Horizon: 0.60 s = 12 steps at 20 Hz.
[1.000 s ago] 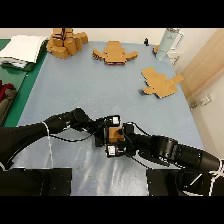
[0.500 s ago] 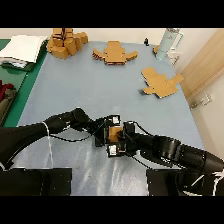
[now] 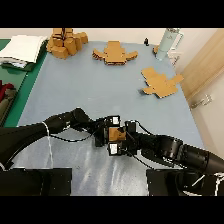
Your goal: Fold the box.
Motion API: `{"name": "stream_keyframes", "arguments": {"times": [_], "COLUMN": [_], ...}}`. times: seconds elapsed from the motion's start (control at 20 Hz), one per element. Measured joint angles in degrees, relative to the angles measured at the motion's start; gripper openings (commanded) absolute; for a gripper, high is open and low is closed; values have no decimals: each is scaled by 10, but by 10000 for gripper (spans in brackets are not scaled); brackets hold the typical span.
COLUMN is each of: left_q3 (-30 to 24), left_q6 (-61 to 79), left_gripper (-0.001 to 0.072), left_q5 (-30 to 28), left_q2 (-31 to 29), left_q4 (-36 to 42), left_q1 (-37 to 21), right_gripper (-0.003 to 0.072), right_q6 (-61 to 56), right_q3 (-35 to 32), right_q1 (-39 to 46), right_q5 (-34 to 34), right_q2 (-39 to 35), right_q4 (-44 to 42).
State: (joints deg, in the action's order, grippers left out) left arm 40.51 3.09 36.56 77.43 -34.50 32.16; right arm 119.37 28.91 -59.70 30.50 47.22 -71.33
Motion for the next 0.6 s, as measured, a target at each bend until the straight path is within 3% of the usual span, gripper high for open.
{"name": "stream_keyframes", "arguments": {"times": [0.6], "left_q3": [0], "left_q6": [-1], "left_gripper": [513], "left_q5": [0], "left_q2": [0], "left_q4": [0], "left_q1": [0], "right_gripper": [582], "right_q6": [2], "right_q3": [0], "right_q1": [0], "right_q5": [-31], "right_q2": [36], "right_q4": [-25]}}
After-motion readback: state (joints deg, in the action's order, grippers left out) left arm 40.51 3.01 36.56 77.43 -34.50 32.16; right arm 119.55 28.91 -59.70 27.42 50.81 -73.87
